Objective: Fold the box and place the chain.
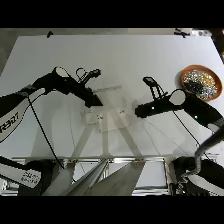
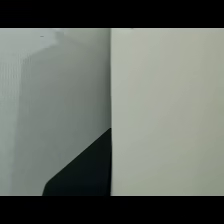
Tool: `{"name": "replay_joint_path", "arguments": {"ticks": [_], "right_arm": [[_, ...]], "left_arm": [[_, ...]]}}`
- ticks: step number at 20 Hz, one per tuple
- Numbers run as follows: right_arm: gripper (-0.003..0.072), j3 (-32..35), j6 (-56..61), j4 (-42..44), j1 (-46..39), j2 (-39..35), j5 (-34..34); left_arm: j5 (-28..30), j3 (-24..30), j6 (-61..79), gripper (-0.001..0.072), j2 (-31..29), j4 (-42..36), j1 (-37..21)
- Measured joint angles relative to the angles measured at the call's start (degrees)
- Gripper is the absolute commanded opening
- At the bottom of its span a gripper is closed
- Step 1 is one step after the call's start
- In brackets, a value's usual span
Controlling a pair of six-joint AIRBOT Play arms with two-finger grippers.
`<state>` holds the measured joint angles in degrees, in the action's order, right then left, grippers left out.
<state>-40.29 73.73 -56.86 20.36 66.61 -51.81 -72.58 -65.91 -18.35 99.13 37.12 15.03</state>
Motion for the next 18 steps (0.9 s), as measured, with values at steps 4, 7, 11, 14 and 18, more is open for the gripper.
{"name": "replay_joint_path", "arguments": {"ticks": [4, 7, 11, 14, 18], "right_arm": [[0.0298, -1.1, 0.2, -3.8, -0.1, -4.9, -5.4], [0.0298, -1.4, 1.9, -10.8, -0.1, -11.4, -10.1], [0.0297, -1.6, 3.6, -21.7, -0.1, -21.0, -17.5], [0.0297, -1.6, 5.7, -26.3, -0.1, -26.3, -21.5], [0.0296, -1.6, 7.7, -28.7, -0.1, -29.2, -23.8]], "left_arm": [[-2.6, 0.0, 1.8, -0.0001, -0.5, -0.7, 1.9], [-4.0, 0.0, 4.8, -0.0001, -1.8, -2.0, 6.3], [-1.9, 0.1, 7.1, -0.0003, -3.4, -1.1, 13.7], [3.1, 0.1, 8.1, -0.0003, -3.9, -2.8, 17.1], [11.3, 0.2, 10.7, -0.0003, -4.6, -5.1, 19.2]]}}
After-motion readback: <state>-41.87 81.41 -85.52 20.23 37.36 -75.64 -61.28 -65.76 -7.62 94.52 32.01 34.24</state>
